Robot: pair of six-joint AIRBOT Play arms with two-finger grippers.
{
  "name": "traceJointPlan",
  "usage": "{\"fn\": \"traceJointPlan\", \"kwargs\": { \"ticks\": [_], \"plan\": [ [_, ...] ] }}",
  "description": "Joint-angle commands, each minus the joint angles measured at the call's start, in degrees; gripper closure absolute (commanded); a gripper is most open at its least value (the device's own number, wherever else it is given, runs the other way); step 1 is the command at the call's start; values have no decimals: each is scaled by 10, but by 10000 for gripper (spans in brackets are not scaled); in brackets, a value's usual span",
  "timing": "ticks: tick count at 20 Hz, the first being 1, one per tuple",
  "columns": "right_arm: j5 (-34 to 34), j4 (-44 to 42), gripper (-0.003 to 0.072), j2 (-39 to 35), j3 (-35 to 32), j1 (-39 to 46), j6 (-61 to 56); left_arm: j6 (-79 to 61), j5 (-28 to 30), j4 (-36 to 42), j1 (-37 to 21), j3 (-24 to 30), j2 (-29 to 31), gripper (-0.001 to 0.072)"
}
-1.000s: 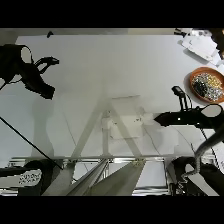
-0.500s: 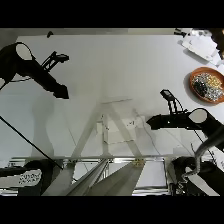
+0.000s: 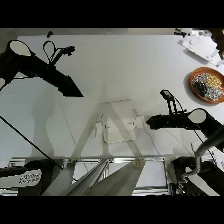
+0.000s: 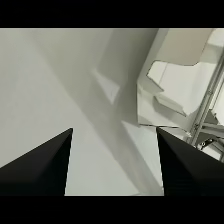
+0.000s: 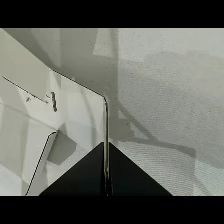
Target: Fold the box and place the chain.
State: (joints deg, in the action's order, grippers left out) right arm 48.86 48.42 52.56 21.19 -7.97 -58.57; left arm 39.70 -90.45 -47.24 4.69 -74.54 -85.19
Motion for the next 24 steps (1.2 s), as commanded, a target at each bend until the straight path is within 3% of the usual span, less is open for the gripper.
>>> {"fn": "traceJointPlan", "kwargs": {
  "ticks": [1,6,7,8,14,17,23,24],
  "plan": [
    [0,0,671,0,0,-1,-1,5,24,18,2,0,0,141],
    [2,-1,671,0,0,-1,-2,14,139,18,40,0,-15,144],
    [2,-1,671,0,0,-1,-2,9,147,18,52,0,-24,99],
    [2,-1,671,0,0,-1,-2,3,143,17,64,0,-34,6],
    [-4,-1,671,0,0,-1,-2,-7,47,-18,100,1,-113,12],
    [-5,-1,671,0,0,-1,-2,9,14,1,101,1,-153,12],
    [-5,0,671,0,0,-1,-2,3,10,73,101,1,-169,16],
    [-5,0,671,0,0,-1,-2,9,13,78,101,1,-169,68]
  ]
}}
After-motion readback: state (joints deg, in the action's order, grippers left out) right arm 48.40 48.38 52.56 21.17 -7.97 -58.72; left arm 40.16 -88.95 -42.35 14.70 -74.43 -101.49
